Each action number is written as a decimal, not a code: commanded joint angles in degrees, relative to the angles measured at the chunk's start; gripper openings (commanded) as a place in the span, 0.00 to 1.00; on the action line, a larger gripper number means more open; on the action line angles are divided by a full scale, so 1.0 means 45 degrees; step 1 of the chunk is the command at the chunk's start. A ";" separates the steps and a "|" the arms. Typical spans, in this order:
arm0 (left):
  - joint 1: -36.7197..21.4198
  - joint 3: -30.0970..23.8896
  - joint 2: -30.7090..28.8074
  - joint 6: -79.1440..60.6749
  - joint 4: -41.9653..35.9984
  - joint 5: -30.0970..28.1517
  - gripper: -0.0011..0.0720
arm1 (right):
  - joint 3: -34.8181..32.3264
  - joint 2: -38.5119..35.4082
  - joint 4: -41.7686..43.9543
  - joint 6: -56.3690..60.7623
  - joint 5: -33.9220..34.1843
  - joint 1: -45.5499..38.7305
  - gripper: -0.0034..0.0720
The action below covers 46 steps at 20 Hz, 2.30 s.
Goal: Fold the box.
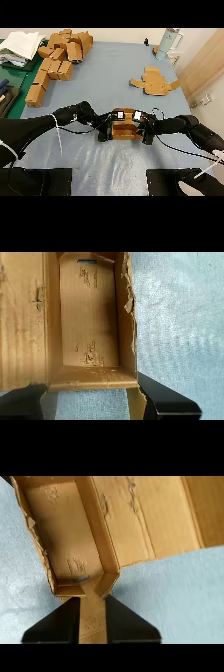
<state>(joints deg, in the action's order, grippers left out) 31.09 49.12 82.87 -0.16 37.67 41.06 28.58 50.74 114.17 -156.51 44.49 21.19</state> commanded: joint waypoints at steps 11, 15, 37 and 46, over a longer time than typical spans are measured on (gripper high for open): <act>0.0005 -0.0005 0.0000 0.0000 0.0005 -0.0005 0.58 | -0.0049 0.0826 0.1098 -0.1379 -0.1345 0.1107 0.69; 0.0000 -0.0005 0.0000 0.0000 0.0005 -0.0005 0.58 | -0.0049 0.0826 0.1039 -0.1462 -0.1345 0.1107 0.85; 0.0000 -0.0005 0.0000 0.0000 0.0005 -0.0005 0.58 | 0.0053 -0.0257 -0.2807 1.4625 0.2516 -0.4099 0.05; 0.0000 -0.0005 0.0000 0.0000 0.0005 -0.0005 0.58 | 0.0107 0.1234 0.2385 1.0666 0.2803 -0.3648 0.05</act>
<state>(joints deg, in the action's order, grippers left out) 31.09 49.12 82.87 -0.16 37.67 41.06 28.99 56.05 119.87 -105.45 56.01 4.62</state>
